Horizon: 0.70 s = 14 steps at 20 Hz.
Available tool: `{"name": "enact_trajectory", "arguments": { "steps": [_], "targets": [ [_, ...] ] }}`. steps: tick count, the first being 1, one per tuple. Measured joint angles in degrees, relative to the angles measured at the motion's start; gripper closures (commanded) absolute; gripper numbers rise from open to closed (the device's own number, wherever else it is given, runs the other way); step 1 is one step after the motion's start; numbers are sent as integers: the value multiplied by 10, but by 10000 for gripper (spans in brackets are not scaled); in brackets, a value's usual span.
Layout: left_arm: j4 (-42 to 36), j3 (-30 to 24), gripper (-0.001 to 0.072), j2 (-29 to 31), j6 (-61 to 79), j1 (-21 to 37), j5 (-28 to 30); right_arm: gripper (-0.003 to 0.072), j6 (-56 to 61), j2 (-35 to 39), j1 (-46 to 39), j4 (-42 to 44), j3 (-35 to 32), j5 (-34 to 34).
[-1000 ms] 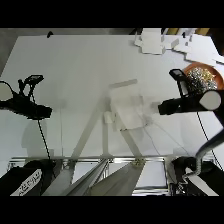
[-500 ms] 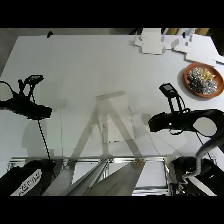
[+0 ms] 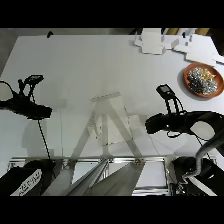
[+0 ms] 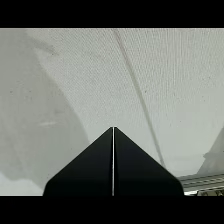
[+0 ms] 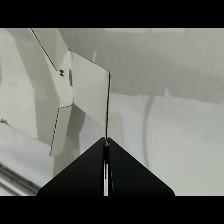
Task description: Fold the box and place the chain.
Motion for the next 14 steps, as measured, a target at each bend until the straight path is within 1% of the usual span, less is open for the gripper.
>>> {"name": "enact_trajectory", "arguments": {
  "steps": [4, 5, 6, 8, 11, 14],
  "targets": [
    [-5, 0, 698, 0, 0, 0, 27, 673, 1, 0, 1, 0, 0, -2],
    [-11, 0, 683, 0, 0, 0, 39, 672, 1, 0, 1, 0, 0, -3],
    [-17, 0, 611, 0, 0, 0, 52, 672, 1, 0, 1, 0, 0, -3],
    [-35, 0, 348, 0, 7, 0, 80, 672, 1, 0, 1, 0, 0, -3],
    [-92, 0, 342, -8, 36, 0, 116, 672, 2, 0, 1, 0, 0, -4],
    [-204, 0, 339, -34, 111, -7, 138, 672, 2, 0, 1, 0, 0, -5]
  ]
}}
